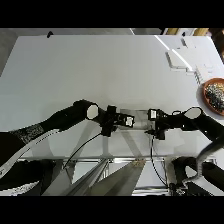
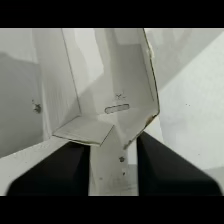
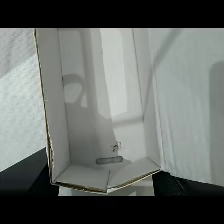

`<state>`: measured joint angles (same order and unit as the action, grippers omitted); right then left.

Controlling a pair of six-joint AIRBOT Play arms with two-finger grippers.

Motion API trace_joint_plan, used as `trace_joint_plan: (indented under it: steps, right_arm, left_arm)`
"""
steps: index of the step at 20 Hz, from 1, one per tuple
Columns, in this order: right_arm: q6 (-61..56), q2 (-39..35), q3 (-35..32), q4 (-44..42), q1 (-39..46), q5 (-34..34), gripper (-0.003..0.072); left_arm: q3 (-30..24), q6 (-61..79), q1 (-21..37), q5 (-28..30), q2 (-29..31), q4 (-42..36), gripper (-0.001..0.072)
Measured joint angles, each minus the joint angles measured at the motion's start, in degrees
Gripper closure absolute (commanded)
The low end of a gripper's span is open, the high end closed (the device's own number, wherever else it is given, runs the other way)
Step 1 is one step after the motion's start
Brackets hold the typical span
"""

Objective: Fold the box and place the chain.

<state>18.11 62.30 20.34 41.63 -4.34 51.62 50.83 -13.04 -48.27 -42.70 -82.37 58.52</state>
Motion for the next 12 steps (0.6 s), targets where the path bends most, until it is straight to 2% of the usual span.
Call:
trace_joint_plan:
  steps: [12]
  right_arm:
    - [-0.02,0.00,0.00,0.00,0.00,-0.04,0.0389]
  left_arm:
    - [0.00,0.02,-1.36,4.31,-0.15,-4.28,0.0581]
